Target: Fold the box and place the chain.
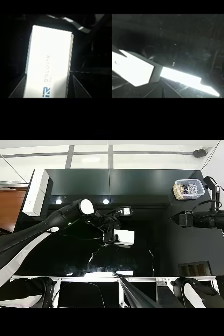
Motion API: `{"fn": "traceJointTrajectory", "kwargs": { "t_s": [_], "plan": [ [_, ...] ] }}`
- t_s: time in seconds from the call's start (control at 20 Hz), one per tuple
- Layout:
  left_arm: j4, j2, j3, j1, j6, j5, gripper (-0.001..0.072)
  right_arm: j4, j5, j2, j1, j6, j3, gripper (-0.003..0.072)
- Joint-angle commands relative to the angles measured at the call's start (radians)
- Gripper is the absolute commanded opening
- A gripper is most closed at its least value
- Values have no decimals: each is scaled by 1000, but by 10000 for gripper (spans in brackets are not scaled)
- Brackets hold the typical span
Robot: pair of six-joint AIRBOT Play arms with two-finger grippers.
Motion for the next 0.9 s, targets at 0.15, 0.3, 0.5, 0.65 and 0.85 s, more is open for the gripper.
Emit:
{"fn": "traceJointTrajectory", "kwargs": {
  "t_s": [0.15, 0.3, 0.5, 0.65, 0.85],
  "plan": [
    [57, -3, 1, -36, 0, 4, 714, 0, -12, 1, 0, 0, 0, 18],
    [80, -3, 1, -50, 0, 10, 714, 0, -12, 1, 0, 0, 0, 18],
    [80, -3, 1, -59, 0, 19, 714, 0, -12, 1, 0, 0, -1, 17],
    [115, -3, 1, -74, 0, 26, 714, 0, -13, 1, 0, 0, 0, 17],
    [192, -28, -1, -113, 0, 116, 714, 0, -23, 1, 0, 0, -1, 17]
  ]
}}
